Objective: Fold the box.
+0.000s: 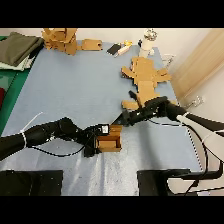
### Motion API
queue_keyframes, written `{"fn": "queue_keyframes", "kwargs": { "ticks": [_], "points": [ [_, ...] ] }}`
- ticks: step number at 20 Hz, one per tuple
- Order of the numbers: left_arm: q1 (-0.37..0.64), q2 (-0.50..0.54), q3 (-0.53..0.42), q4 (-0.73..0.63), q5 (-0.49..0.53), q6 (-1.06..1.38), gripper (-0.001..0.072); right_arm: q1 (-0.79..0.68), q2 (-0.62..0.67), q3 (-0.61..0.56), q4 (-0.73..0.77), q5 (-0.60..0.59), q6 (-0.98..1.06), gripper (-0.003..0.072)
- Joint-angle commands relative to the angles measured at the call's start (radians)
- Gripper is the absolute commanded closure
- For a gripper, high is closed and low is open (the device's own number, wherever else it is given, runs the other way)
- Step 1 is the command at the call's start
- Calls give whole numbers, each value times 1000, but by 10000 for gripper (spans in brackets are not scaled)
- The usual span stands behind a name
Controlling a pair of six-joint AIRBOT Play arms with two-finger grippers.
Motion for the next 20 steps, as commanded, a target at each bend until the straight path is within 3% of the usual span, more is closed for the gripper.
{"fn": "queue_keyframes", "kwargs": {
  "ticks": [1, 5, 10, 13, 16, 19, 20],
  "points": [
    [0, 0, 0, 0, 0, 0, 100, 115, 32, -50, 79, -64, -195, 684],
    [0, 0, 0, 0, 0, 0, 100, 220, 289, -176, -32, 78, -213, 684],
    [0, 0, 0, 0, 0, 0, 100, 415, 587, -271, -329, 452, -166, 683],
    [0, 0, 0, 0, 0, 0, 100, 555, 710, -326, -540, 680, -159, 683],
    [0, 0, 0, 0, 0, 0, 100, 649, 760, -359, -724, 754, -160, 676],
    [0, 0, 0, 0, 0, 0, 100, 674, 761, -368, -807, 753, -161, 387],
    [0, 0, 0, 0, 0, 0, 100, 674, 761, -368, -817, 757, -161, 326]
  ]
}}
